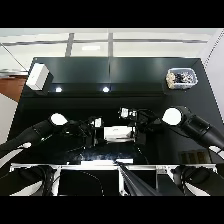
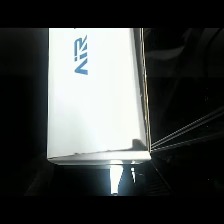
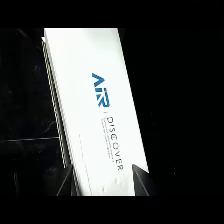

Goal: Fold the box and place the chain.

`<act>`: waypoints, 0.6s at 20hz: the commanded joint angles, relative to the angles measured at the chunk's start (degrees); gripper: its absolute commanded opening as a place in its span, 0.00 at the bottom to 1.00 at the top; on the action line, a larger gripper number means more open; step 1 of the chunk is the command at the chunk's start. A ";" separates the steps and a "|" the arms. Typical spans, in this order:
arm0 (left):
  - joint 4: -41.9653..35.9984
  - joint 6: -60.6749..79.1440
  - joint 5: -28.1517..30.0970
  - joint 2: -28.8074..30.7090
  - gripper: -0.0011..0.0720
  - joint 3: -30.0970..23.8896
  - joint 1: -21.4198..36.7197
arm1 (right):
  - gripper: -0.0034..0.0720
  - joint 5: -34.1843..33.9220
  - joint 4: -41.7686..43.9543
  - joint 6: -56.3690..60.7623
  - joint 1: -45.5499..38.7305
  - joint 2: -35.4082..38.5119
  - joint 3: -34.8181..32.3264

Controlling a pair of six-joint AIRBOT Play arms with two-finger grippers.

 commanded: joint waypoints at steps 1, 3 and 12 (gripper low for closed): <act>0.00 0.00 0.00 0.00 0.56 0.02 0.04 | 0.60 0.35 -0.02 0.02 0.02 -0.04 -0.11; 0.00 0.00 0.00 0.00 0.56 0.02 0.04 | 0.60 0.20 -0.04 0.02 0.02 -0.04 -0.44; 0.00 0.00 0.00 0.00 0.56 0.02 0.04 | 0.32 -0.39 -0.02 0.70 0.02 -0.04 -0.68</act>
